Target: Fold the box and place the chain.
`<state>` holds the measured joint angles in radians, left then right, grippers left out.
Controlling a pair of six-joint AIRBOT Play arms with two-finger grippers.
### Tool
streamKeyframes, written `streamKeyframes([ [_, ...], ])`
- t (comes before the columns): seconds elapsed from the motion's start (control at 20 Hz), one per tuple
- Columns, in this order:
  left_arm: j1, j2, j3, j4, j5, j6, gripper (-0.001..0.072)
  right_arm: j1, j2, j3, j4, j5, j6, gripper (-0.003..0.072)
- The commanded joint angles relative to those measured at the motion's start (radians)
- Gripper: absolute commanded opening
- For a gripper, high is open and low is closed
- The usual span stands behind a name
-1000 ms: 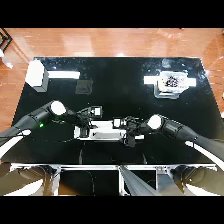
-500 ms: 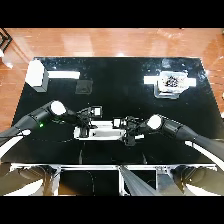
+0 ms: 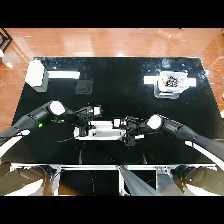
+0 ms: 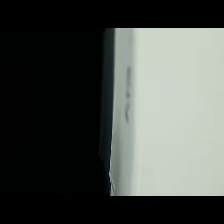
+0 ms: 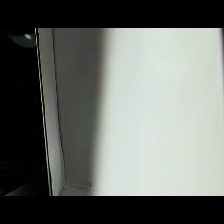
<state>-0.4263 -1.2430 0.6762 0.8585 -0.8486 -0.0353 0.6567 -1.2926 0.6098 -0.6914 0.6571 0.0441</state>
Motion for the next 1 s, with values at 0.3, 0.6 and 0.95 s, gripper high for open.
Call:
streamKeyframes([
  [0.3,0.139,0.285,0.002,0.079,0.003,-0.148,0.0643,0.000,-0.001,0.001,-0.027,0.004,0.000,0.0478],
  [0.6,0.337,0.505,0.002,0.135,-0.157,-0.439,0.0023,0.000,0.000,0.001,-0.023,0.005,0.000,0.0478],
  [0.95,0.287,0.517,-0.165,-0.169,-0.370,-0.685,0.0021,0.000,0.000,0.001,-0.023,0.012,0.000,0.0479],
])
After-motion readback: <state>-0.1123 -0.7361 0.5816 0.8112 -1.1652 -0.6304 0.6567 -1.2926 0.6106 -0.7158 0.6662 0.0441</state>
